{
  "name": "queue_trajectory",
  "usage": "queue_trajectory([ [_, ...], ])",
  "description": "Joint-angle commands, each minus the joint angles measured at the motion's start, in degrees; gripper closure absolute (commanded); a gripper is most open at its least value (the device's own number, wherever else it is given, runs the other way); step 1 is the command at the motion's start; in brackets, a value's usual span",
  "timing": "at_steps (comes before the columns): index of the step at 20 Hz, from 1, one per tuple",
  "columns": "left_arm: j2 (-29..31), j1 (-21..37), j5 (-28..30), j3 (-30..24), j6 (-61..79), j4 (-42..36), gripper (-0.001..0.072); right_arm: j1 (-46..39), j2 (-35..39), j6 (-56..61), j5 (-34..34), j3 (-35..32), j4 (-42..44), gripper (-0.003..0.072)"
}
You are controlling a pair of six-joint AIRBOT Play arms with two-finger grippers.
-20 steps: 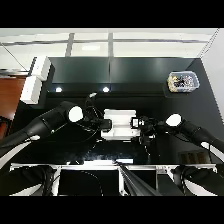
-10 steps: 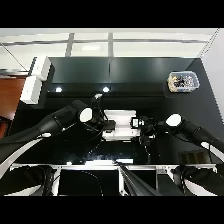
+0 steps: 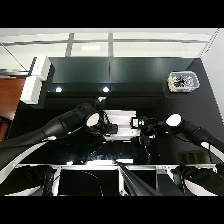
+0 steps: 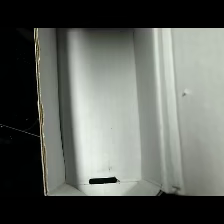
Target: Fold the box and place the chain.
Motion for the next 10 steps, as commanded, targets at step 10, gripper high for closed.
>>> queue_trajectory([
  [10,-6.6,-1.7,-3.5,5.1,-5.5,6.2,0.0418,0.0,0.0,0.0,0.0,0.0,0.0,0.0441],
])
